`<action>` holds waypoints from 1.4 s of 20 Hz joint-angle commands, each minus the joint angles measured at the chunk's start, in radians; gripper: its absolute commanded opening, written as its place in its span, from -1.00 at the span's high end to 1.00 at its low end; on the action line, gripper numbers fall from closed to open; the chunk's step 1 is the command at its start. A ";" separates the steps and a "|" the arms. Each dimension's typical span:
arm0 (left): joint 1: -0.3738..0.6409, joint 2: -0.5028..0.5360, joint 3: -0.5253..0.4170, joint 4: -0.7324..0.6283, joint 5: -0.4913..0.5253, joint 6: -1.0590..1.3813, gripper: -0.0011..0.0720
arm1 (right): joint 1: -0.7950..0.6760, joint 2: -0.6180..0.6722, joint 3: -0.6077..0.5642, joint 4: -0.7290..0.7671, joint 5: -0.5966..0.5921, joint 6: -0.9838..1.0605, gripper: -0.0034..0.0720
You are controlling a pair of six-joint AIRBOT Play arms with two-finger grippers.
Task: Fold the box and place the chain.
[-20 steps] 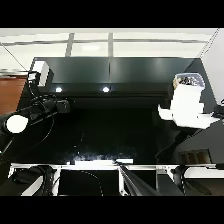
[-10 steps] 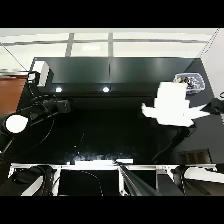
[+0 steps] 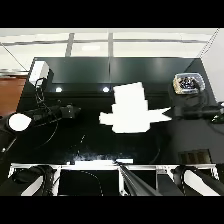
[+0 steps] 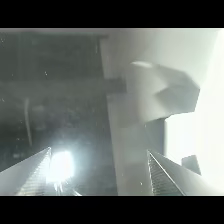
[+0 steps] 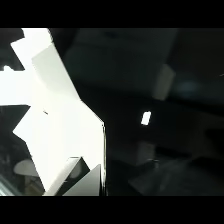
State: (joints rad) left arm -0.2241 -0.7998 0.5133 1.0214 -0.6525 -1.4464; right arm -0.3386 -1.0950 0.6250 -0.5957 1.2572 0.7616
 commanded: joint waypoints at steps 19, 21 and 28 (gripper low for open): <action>-0.003 -0.824 0.341 -0.533 -0.670 1.006 -0.71 | 0.297 0.115 -0.207 0.098 -0.181 -0.024 0.89; -0.025 -0.824 0.341 -0.538 -0.665 1.053 -0.68 | 0.297 0.115 -0.207 0.098 -0.190 -0.018 0.89; -0.042 -0.845 0.368 -0.533 -0.649 1.079 -0.31 | 0.297 0.115 -0.207 0.097 -0.180 -0.010 0.89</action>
